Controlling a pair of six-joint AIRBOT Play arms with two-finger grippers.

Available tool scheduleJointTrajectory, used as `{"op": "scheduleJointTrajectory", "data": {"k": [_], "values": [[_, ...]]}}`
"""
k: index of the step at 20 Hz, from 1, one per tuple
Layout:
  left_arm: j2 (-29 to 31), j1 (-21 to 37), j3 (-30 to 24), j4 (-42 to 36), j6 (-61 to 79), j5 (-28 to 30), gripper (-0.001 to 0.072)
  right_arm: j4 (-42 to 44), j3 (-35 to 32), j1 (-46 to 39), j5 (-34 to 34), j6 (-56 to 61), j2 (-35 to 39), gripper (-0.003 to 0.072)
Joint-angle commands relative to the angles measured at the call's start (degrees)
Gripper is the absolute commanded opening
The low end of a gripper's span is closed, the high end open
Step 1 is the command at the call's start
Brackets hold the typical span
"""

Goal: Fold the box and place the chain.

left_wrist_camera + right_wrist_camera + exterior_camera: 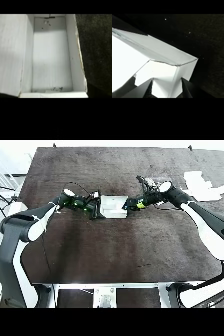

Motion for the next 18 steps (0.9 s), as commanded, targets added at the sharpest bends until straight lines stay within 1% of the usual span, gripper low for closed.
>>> {"op": "scheduleJointTrajectory", "data": {"k": [1, 3, 7, 10, 14, 18], "values": [[0.0, 0.0, 0.0, 0.0, 0.0, -0.1, 0.0349, -7.8, 1.0, 1.9, -0.9, 7.3, -0.1, 0.0453], [0.0, 0.0, 0.0, 0.0, 0.0, 0.0, 0.0349, -12.5, 2.0, 3.5, -0.9, 11.3, -0.7, 0.0454], [0.0, 0.0, 0.0, 0.0, 0.0, 0.0, 0.0349, -18.2, 6.0, 6.8, -0.7, 17.3, -3.6, 0.0453], [0.0, 0.0, 0.0, 0.0, 0.0, 0.0, 0.0349, -24.7, 10.1, 9.2, 2.4, 22.4, -5.9, 0.0453], [0.0, 0.0, 0.0, 0.0, 0.0, -0.1, 0.035, -33.8, 15.9, 10.6, 9.4, 29.8, -7.7, 0.0453], [0.0, 0.0, 0.0, 0.0, 0.0, 0.0, 0.035, -39.0, 19.2, 11.6, 10.4, 35.4, -8.0, 0.0447]]}}
